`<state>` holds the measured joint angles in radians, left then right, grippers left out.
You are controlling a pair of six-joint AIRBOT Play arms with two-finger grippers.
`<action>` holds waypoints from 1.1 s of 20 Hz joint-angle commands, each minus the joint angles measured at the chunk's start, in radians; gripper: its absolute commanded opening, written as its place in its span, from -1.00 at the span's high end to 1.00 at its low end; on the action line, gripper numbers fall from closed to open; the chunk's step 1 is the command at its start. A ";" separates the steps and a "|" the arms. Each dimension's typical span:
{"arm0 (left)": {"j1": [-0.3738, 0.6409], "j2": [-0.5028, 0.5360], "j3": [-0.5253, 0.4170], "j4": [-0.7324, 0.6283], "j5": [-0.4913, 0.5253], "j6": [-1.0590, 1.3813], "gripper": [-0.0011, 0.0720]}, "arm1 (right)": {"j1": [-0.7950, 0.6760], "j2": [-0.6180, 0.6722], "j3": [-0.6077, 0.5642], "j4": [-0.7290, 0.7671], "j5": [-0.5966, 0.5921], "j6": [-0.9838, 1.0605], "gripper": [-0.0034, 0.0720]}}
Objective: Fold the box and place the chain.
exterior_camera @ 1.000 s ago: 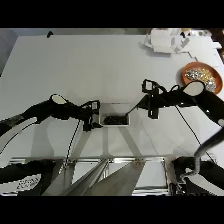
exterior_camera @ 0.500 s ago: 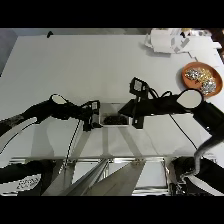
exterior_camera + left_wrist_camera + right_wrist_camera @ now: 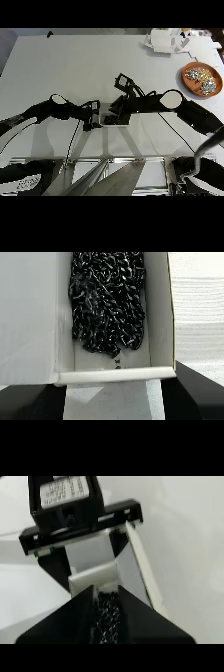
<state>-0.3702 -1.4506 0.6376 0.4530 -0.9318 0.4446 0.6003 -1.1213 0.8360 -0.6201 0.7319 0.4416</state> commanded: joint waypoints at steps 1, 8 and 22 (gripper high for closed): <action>0.001 0.001 0.000 0.000 0.000 0.000 0.40 | -0.010 -0.007 0.149 -0.113 0.116 0.008 0.32; 0.001 0.001 0.000 0.000 0.000 0.000 0.40 | -0.219 -0.149 0.275 -0.227 0.263 0.048 0.81; 0.001 0.001 0.000 0.000 0.000 0.000 0.40 | -0.114 -0.200 0.172 -0.302 0.437 -0.110 0.40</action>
<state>-0.3702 -1.4506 0.6376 0.4530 -0.9318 0.4450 0.4477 -1.3571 1.0500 -0.9131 1.1702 0.3798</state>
